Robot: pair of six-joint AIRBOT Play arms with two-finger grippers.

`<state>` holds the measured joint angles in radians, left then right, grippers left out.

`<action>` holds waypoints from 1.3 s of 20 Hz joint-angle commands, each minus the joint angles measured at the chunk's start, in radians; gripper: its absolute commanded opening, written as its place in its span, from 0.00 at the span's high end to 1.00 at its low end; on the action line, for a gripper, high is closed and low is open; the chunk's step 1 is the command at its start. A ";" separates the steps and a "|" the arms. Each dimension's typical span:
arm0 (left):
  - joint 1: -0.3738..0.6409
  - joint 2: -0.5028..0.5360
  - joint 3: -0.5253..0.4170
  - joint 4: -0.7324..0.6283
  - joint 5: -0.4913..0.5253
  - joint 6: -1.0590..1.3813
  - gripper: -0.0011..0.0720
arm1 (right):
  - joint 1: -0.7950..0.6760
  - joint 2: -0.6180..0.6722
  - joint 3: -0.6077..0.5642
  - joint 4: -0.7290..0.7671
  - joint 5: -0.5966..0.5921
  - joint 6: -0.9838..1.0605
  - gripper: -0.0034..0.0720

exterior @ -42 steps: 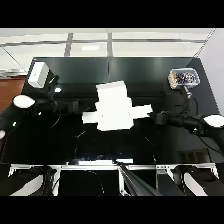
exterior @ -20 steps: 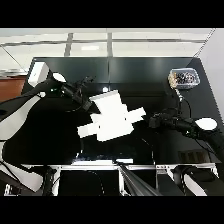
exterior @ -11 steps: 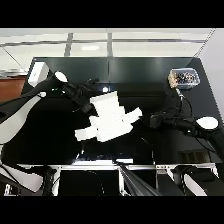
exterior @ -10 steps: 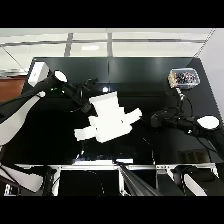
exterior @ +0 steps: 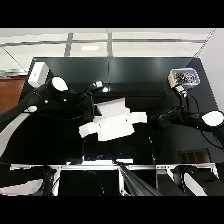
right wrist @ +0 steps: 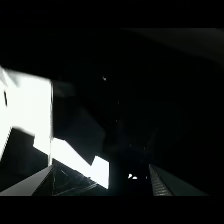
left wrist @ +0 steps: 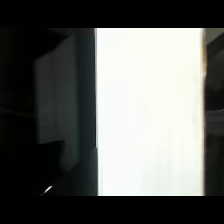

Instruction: Fold the box and place the chain.

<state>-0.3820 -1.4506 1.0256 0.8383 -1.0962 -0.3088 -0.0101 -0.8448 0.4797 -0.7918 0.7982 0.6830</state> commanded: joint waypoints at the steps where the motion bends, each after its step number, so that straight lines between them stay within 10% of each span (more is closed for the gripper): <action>1: -0.069 -0.011 -0.019 0.042 0.134 0.125 0.95 | 0.067 -0.002 0.000 0.011 0.012 -0.148 0.00; 12: -0.101 -0.055 -0.018 0.040 0.123 0.152 0.95 | 0.375 -0.090 -0.009 -0.039 0.035 -0.697 0.02; 26: -0.101 -0.055 -0.018 0.040 0.117 0.152 0.95 | 0.409 -0.157 -0.006 0.130 -0.130 -0.733 0.02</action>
<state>-0.4828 -1.5047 1.0077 0.8776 -0.9775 -0.1570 0.3981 -1.0004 0.4728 -0.6598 0.6975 -0.0452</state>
